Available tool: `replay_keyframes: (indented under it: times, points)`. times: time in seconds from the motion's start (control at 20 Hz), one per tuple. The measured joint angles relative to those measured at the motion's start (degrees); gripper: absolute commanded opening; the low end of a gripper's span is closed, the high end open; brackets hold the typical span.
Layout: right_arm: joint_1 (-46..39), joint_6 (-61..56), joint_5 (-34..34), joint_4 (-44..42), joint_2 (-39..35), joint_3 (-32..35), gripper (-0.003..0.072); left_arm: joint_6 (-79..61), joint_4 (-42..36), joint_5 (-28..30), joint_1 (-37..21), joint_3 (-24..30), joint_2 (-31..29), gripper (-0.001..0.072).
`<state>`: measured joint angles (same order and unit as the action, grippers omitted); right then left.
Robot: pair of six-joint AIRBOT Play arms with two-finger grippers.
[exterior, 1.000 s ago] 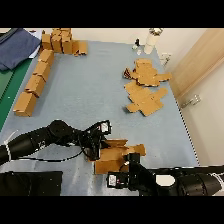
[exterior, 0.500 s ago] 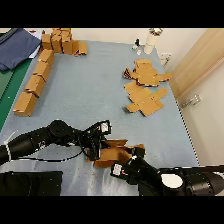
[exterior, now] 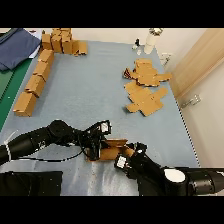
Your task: Fold the box.
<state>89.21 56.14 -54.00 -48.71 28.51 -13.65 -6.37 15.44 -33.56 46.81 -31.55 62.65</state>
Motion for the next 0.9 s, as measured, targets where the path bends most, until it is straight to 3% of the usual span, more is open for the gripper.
replay_keyframes:
  times: [0.25,0.5,0.7,0.9]
  points:
    - [-11.4,14.4,7.0,-10.9,-3.2,0.6,0.0717,0.0,0.0,0.0,0.0,0.0,0.0,0.0012]
    - [-26.4,38.4,10.9,-27.9,-5.1,0.7,0.0716,0.0,0.0,0.0,0.0,0.0,0.0,0.0012]
    - [-40.2,64.0,12.4,-46.9,-1.3,-0.2,0.0716,0.0,0.0,0.0,0.0,0.0,0.0,0.0012]
    - [-53.4,88.2,7.3,-64.7,7.6,-3.9,0.0716,0.0,0.0,0.0,0.0,0.0,0.0,0.0012]
